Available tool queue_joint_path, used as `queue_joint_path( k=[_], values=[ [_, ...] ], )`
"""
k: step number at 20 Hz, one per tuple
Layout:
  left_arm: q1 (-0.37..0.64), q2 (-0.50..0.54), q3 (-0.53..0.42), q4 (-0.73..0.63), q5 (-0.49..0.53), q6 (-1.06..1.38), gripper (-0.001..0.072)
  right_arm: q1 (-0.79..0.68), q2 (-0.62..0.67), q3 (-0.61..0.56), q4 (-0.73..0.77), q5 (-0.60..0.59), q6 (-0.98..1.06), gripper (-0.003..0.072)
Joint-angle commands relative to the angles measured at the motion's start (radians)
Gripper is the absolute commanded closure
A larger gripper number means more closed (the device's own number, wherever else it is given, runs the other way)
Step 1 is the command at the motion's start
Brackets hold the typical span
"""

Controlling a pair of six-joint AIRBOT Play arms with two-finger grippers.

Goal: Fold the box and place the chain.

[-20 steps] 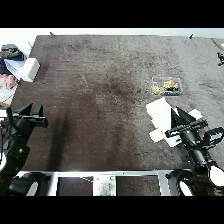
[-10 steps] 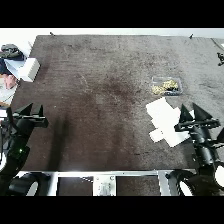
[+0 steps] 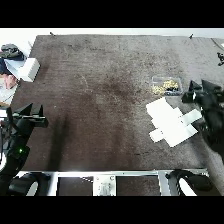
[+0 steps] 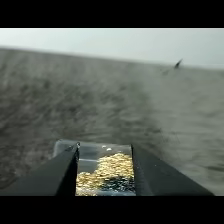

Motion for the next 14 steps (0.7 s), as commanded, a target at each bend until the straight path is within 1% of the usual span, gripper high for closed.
queue_joint_path(
  k=[1, 3, 4, 5, 7, 9, 11, 12, 14],
  values=[
    [0.001, 0.001, 0.000, 0.000, 0.001, 0.000, 0.0354, -0.245, -0.281, 0.158, -0.091, 0.477, 0.161, 0.0315],
    [0.001, 0.001, 0.000, 0.000, 0.000, 0.000, 0.0354, -0.415, -0.400, 0.257, -0.467, 0.774, 0.477, 0.0314],
    [0.001, 0.001, 0.000, 0.000, 0.001, 0.000, 0.0353, -0.479, -0.451, 0.313, -0.624, 0.875, 0.577, 0.0313],
    [0.001, 0.001, 0.000, 0.000, 0.000, 0.000, 0.0353, -0.542, -0.496, 0.371, -0.751, 0.964, 0.645, 0.0313],
    [0.001, 0.001, 0.000, 0.000, 0.000, 0.000, 0.0353, -0.639, -0.570, 0.484, -0.903, 1.109, 0.734, 0.0313],
    [0.001, 0.001, 0.000, 0.000, -0.001, 0.000, 0.0353, -0.694, -0.655, 0.610, -1.033, 1.242, 0.784, 0.0313],
    [0.001, 0.001, 0.000, 0.000, 0.000, 0.000, 0.0353, -0.716, -0.745, 0.715, -1.144, 1.336, 0.824, 0.0309],
    [0.001, 0.001, 0.000, 0.000, 0.000, 0.000, 0.0353, -0.718, -0.793, 0.760, -1.186, 1.377, 0.825, 0.0294],
    [0.001, 0.001, 0.000, 0.000, 0.000, 0.000, 0.0354, -0.717, -0.880, 0.831, -1.257, 1.438, 0.825, 0.0283]
  ],
)
